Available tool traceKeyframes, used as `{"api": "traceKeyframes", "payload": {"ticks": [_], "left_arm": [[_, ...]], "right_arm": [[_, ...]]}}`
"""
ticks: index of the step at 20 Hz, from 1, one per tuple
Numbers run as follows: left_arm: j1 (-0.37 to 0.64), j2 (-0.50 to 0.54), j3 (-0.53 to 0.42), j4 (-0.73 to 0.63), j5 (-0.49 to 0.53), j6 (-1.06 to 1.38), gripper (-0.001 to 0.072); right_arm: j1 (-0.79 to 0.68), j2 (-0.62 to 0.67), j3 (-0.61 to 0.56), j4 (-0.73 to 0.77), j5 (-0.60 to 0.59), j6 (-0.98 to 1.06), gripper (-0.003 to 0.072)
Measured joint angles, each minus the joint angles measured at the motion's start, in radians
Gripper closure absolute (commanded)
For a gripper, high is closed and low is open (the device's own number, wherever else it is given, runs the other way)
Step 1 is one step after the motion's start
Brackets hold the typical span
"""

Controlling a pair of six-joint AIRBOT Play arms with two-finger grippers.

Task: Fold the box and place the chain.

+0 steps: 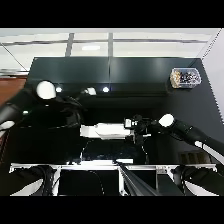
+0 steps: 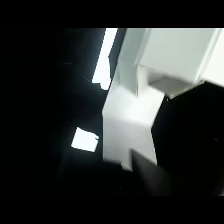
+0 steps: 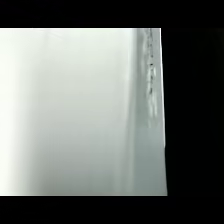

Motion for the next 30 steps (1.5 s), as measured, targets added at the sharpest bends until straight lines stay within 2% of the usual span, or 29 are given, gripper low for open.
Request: {"api": "traceKeyframes", "payload": {"ticks": [1, 4, 6, 10, 13, 15, 19, 22, 26, 30], "left_arm": [[0.036, 0.029, -0.006, -0.019, -0.043, -0.036, 0.0688], [0.122, 0.117, -0.085, -0.175, -0.126, -0.109, 0.0690], [0.146, 0.167, -0.184, -0.259, -0.106, -0.176, 0.0689], [0.116, 0.240, -0.404, -0.460, 0.022, -0.177, 0.0689], [0.014, 0.259, -0.492, -0.601, 0.148, -0.092, 0.0686], [-0.065, 0.264, -0.519, -0.665, 0.284, -0.048, 0.0684], [-0.148, 0.248, -0.535, -0.840, 0.590, 0.043, 0.0686], [-0.166, 0.201, -0.501, -0.910, 0.711, 0.101, 0.0687], [-0.176, 0.089, -0.406, -0.818, 0.756, 0.098, 0.0689], [-0.179, -0.032, -0.298, -0.549, 0.711, -0.096, 0.0688]], "right_arm": [[0.000, 0.000, 0.000, 0.000, 0.000, 0.000, 0.0672], [0.000, 0.000, 0.000, 0.000, 0.002, 0.000, 0.0670], [0.000, 0.000, 0.000, -0.001, 0.003, 0.000, 0.0670], [0.000, 0.000, 0.000, -0.002, 0.003, 0.000, 0.0670], [0.000, 0.000, 0.000, -0.002, 0.003, 0.000, 0.0670], [0.000, 0.000, 0.000, -0.002, 0.003, 0.000, 0.0670], [0.000, 0.000, 0.000, -0.003, 0.004, 0.000, 0.0670], [0.000, 0.000, 0.000, -0.003, 0.004, 0.000, 0.0670], [0.000, 0.000, 0.000, -0.003, 0.004, 0.000, 0.0670], [0.000, 0.000, 0.000, -0.003, 0.006, 0.000, 0.0670]]}}
